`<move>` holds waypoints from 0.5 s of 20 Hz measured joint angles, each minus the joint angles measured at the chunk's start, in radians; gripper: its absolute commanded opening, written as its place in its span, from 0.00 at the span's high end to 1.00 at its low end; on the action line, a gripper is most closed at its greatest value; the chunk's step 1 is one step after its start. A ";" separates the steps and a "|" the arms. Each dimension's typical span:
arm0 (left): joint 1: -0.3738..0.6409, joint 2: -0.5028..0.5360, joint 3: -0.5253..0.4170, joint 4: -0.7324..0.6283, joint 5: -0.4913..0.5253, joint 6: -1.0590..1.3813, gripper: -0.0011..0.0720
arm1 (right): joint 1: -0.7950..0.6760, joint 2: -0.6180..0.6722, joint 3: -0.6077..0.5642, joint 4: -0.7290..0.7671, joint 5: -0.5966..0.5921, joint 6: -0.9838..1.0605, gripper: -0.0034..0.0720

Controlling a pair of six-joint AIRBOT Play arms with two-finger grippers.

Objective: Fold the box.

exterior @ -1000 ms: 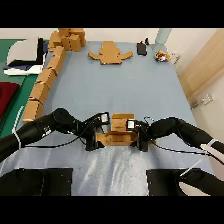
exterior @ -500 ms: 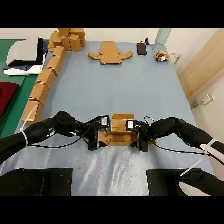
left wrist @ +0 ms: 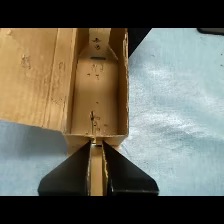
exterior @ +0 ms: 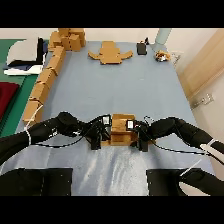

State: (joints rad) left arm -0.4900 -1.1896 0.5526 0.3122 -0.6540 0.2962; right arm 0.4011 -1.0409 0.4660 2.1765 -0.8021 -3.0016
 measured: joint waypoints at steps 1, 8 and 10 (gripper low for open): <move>-0.006 -0.002 0.000 -0.006 0.011 0.000 0.84 | 0.000 0.000 0.000 0.000 0.000 0.000 0.29; -0.049 -0.040 0.008 -0.079 0.045 0.026 0.30 | 0.000 0.000 0.000 0.000 0.000 0.000 0.29; -0.053 -0.045 0.010 -0.085 0.052 0.027 0.23 | 0.000 0.000 0.000 0.000 0.000 -0.002 0.29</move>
State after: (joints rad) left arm -0.5430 -1.2343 0.5621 0.2268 -0.6018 0.3237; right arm 0.4011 -1.0409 0.4660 2.1765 -0.8021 -3.0035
